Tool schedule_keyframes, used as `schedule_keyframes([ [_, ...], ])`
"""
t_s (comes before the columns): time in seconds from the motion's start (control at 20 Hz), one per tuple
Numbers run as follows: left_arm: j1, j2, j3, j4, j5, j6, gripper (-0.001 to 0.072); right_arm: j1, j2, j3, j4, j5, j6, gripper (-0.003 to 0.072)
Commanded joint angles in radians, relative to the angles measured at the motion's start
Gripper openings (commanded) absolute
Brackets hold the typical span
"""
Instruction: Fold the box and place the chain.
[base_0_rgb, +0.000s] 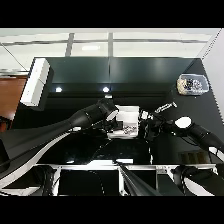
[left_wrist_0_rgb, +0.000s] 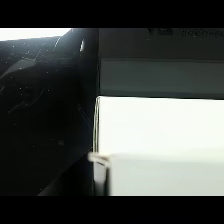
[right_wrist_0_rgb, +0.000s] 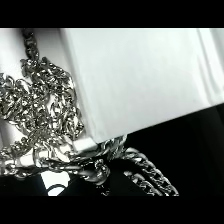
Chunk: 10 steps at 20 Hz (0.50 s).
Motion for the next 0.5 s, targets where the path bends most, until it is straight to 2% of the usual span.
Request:
schedule_keyframes([
  [0.0, 0.001, 0.000, 0.000, 0.001, -0.002, 0.000, 0.0030, 0.000, 0.003, 0.012, -0.027, -0.001, 0.099, 0.0019],
  [0.15, 0.001, 0.000, 0.000, 0.001, -0.002, 0.000, 0.0030, -0.013, 0.047, 0.046, -0.040, -0.002, 0.286, 0.0018],
  [0.3, 0.001, 0.000, 0.000, 0.000, -0.002, 0.000, 0.0030, -0.056, 0.142, 0.093, -0.190, 0.023, 0.546, 0.0018],
  [0.45, 0.001, 0.000, 0.000, 0.001, -0.003, 0.000, 0.0030, -0.116, 0.260, 0.203, -0.285, 0.196, 0.780, 0.0017],
])
